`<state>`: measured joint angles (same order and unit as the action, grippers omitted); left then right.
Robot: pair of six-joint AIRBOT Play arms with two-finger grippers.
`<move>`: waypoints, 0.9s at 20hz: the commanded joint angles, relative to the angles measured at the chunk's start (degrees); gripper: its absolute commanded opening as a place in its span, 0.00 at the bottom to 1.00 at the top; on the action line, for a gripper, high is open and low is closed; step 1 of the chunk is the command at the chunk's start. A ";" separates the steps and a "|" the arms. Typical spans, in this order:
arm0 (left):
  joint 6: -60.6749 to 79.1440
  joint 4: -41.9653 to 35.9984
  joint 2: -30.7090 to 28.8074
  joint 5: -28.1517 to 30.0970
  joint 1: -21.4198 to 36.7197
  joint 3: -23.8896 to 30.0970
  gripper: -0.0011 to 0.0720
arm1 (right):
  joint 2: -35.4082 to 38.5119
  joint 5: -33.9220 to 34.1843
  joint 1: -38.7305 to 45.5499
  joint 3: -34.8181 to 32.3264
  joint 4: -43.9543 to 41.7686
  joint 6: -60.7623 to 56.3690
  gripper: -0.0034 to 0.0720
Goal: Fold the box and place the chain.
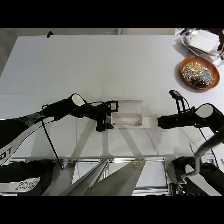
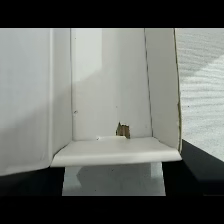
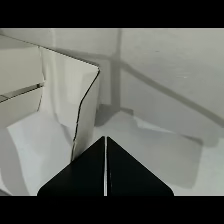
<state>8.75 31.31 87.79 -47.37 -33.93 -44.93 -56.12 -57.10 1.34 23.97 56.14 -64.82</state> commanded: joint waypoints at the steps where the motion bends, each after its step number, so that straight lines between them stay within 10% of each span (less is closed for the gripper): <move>1: 0.00 0.00 -0.02 0.00 0.02 0.00 0.39 | -2.75 1.73 -1.95 0.00 -1.60 0.79 0.07; 12: 0.00 0.00 -0.02 0.00 0.02 0.00 0.39 | -2.51 8.11 -8.15 0.02 -5.92 2.32 0.07; 18: 0.00 0.00 -0.02 0.00 0.02 0.00 0.39 | 0.72 8.52 -11.28 1.92 -7.87 0.83 0.24</move>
<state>8.75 31.31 87.79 -47.40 -33.93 -44.93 -56.47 -49.06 -8.34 25.02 49.50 -62.85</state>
